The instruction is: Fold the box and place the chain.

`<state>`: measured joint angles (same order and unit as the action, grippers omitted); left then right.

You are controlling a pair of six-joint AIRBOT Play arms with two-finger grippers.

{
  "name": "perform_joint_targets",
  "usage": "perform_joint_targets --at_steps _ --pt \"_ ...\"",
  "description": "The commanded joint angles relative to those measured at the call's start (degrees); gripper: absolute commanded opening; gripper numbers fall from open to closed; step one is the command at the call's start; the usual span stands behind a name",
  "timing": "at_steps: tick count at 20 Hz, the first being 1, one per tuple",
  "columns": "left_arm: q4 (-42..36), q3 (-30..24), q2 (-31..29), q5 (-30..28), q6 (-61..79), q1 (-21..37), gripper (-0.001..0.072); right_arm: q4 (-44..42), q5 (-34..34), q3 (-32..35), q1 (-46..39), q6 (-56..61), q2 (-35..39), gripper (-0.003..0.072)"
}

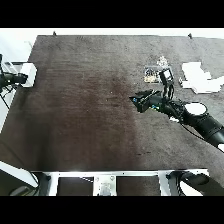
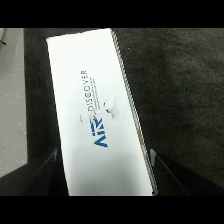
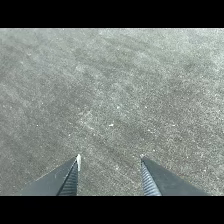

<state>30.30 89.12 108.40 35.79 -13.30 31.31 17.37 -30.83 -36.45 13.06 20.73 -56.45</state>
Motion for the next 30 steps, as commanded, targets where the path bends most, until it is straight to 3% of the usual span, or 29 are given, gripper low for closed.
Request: perform_joint_targets --at_steps 1,3,4,5,6,7,9,11,16,20,22,30 --pt "4.59 0.35 -3.06 -0.85 -0.76 0.04 0.0720 0.00 -0.04 0.00 0.00 0.04 0.02 0.0478" --pt "5.31 0.35 -5.53 -0.17 -0.81 0.04 0.0720 -0.02 -0.04 0.00 0.00 0.04 0.04 0.0471" --pt "5.31 0.35 -7.02 1.03 -0.81 0.04 0.0621 -0.02 -0.04 0.00 0.00 0.04 0.13 0.0404" --pt "5.29 0.35 -8.61 3.21 -0.70 0.04 0.0265 -0.02 -0.04 -0.02 0.00 0.04 0.31 0.0284" --pt "5.27 0.35 -10.36 6.12 0.92 0.04 0.0017 -0.02 -0.04 -0.02 0.00 0.02 0.57 0.0167" --pt "4.26 0.31 -12.20 8.20 1.57 0.02 0.0013 0.00 -0.02 -0.13 0.00 -0.20 1.11 0.0042" --pt "0.52 -0.85 -16.59 9.73 3.58 0.02 0.0009 0.02 2.38 -0.13 0.02 -0.35 2.93 0.0012" --pt "-9.22 -6.05 -23.02 7.69 10.08 -0.11 0.0009 0.02 7.96 -0.11 0.07 -0.31 5.62 0.0011" --pt "-37.18 -29.44 -41.13 -8.26 39.78 -6.27 0.0009 2.40 20.20 -0.09 0.00 -0.35 10.56 0.0011" --pt "-55.39 -45.70 -51.19 -8.63 56.02 -12.72 0.0009 4.31 22.95 1.36 -0.02 -0.35 11.96 0.0011" --pt "-62.60 -52.59 -56.17 -11.89 59.39 -16.63 0.0009 4.28 24.63 3.89 -0.02 -0.33 14.16 0.0010" --pt "-63.69 -68.70 -71.45 -13.25 58.82 -25.05 0.0009 4.28 29.53 22.10 -0.04 -0.35 38.01 0.0010"
